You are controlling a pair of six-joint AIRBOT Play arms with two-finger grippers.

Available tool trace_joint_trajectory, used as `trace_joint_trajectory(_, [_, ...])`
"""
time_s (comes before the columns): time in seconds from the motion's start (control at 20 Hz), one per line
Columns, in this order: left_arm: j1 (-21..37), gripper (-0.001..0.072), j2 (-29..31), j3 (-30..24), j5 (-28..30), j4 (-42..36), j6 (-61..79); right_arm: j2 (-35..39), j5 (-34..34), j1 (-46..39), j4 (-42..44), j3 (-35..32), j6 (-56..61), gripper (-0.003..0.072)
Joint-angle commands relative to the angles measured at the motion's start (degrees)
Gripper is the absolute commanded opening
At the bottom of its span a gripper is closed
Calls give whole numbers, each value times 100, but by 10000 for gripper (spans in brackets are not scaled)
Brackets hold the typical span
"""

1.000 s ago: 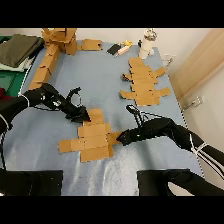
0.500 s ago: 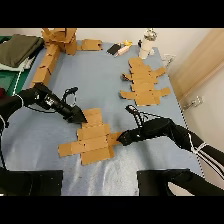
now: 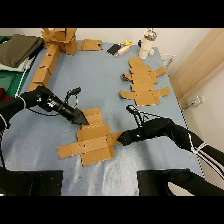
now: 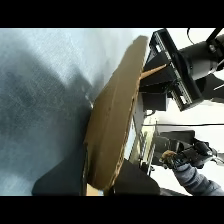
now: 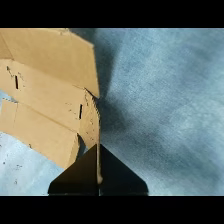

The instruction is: Fold the box.

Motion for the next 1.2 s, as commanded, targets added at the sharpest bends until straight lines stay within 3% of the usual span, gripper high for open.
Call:
trace_joint_trajectory(0.0, [-87, 147, -138, -11, 7, -50, 66, -2, 2, 0, -2, -2, 39, 2])
trace_joint_trajectory(0.8, [-11, 143, -273, 2, 125, -232, 103, -2, 0, 0, -101, -2, 55, 2])
trace_joint_trajectory(0.85, [9, 30, -273, 2, 103, -221, 101, -2, 0, 0, -103, -2, 55, 2])
trace_joint_trajectory(1.05, [-127, 12, -273, 0, 9, -179, 254, -2, 11, 0, -101, -2, 52, 6])
trace_joint_trajectory(1.1, [-184, 11, -273, 2, 7, -184, 317, -2, 37, -2, -103, 2, 55, 43])
trace_joint_trajectory(1.15, [-249, 11, -273, 2, 7, -192, 358, 0, 94, -2, -105, 15, 57, 187])
